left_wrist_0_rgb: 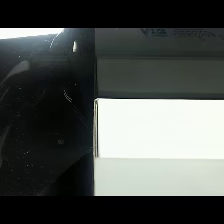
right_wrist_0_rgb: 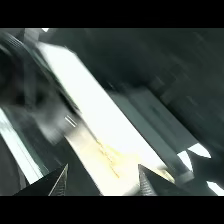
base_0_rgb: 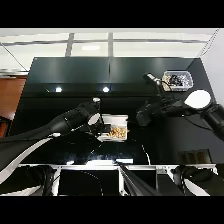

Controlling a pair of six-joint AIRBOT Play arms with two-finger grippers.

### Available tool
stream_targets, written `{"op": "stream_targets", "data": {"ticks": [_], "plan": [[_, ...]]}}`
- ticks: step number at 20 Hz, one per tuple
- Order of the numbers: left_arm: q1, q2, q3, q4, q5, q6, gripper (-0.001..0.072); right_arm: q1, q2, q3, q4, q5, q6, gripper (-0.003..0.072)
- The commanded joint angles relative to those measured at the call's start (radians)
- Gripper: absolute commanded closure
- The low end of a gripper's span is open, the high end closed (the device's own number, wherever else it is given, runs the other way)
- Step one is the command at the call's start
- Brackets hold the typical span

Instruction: Fold the box and place the chain.

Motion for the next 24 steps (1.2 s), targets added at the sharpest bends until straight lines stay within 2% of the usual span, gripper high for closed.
{"op": "stream_targets", "data": {"ticks": [1,5,6,10,13,19,21,23,24], "plan": [[0.000,0.000,0.000,0.000,0.000,0.000,0.0680,-0.085,-0.004,-0.063,-0.190,0.110,-0.115,0.0172],[0.000,0.000,0.000,0.000,0.000,0.000,0.0680,-0.016,-0.005,-0.272,-0.198,-0.204,-0.373,0.0156],[0.000,0.000,0.000,0.001,0.000,0.000,0.0680,0.028,-0.007,-0.298,-0.199,-0.272,-0.452,0.0052],[0.000,0.000,0.000,0.000,0.000,0.000,0.0680,0.216,-0.056,-0.307,-0.161,-0.503,-0.771,0.0053],[0.000,0.000,0.000,0.000,0.000,0.000,0.0680,0.238,-0.091,-0.306,-0.051,-0.497,-0.886,0.0055],[0.000,0.000,0.000,0.000,0.000,0.000,0.0680,0.238,-0.142,-0.306,0.056,-0.518,-0.971,0.0065],[0.000,0.000,0.000,0.000,0.000,0.000,0.0680,0.236,-0.159,-0.305,0.063,-0.518,-0.970,0.0262],[0.000,0.000,0.000,0.000,0.000,0.000,0.0680,0.236,-0.172,-0.305,0.064,-0.520,-0.968,0.0263],[0.000,0.000,0.000,0.000,0.000,0.000,0.0680,0.236,-0.172,-0.305,0.063,-0.521,-0.964,0.0337]]}}
